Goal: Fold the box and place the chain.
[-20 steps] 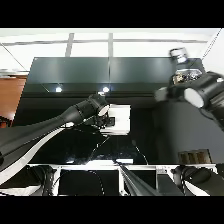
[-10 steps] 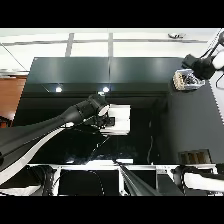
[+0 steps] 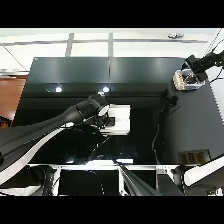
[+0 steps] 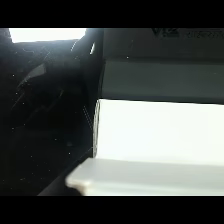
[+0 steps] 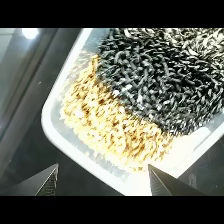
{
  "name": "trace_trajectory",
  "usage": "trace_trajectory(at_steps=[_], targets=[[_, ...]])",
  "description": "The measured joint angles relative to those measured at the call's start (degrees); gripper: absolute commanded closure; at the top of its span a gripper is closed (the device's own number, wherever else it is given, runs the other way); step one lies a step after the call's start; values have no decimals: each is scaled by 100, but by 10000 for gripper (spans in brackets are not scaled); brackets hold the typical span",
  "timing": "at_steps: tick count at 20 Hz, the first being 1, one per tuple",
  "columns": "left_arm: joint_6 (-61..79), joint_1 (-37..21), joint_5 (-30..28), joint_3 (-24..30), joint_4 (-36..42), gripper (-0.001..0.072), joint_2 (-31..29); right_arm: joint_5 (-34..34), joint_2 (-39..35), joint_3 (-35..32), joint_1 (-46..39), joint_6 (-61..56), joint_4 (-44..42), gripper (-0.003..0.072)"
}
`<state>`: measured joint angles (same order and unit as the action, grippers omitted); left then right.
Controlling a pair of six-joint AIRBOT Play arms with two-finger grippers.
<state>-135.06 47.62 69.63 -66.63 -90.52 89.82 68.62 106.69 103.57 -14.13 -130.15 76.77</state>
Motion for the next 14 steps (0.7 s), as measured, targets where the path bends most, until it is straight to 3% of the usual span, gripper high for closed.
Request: trace_trajectory(at_steps=[10,13,14], targets=[[0,0,2,0,-2,681,0,-125,487,96,-48,-146,-356,85],[0,0,4,0,-2,680,0,-195,592,96,-42,-146,-411,145],[0,0,2,0,-2,681,0,-214,614,98,-42,-146,-435,195]])
